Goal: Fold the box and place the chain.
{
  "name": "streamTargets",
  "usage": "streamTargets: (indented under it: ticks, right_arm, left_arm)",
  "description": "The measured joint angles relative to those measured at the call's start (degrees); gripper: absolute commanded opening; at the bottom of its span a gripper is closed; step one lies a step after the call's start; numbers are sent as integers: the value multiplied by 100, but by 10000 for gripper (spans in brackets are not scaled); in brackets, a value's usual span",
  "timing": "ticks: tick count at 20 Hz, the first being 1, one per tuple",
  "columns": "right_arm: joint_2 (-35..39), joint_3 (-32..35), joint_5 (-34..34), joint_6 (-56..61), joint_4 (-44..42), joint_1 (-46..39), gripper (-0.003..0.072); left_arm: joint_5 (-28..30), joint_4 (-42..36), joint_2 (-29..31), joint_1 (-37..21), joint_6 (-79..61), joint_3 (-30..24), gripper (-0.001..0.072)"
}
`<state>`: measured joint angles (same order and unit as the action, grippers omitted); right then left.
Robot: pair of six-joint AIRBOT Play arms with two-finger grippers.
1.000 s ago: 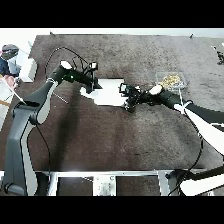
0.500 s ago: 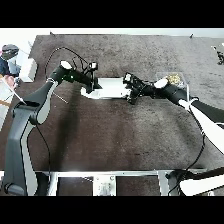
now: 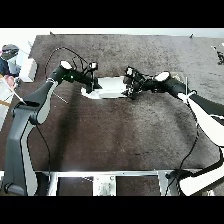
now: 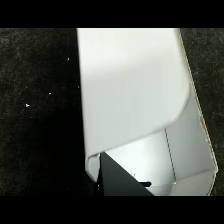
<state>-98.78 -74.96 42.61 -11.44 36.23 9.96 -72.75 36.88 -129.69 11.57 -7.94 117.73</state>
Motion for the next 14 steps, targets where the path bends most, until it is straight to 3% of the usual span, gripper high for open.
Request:
streamTargets:
  ticks: [14]
  right_arm:
    - [-1095,-1626,1526,-81,7,-334,621]
  left_arm:
    - [-7,-2,0,0,0,0,11]
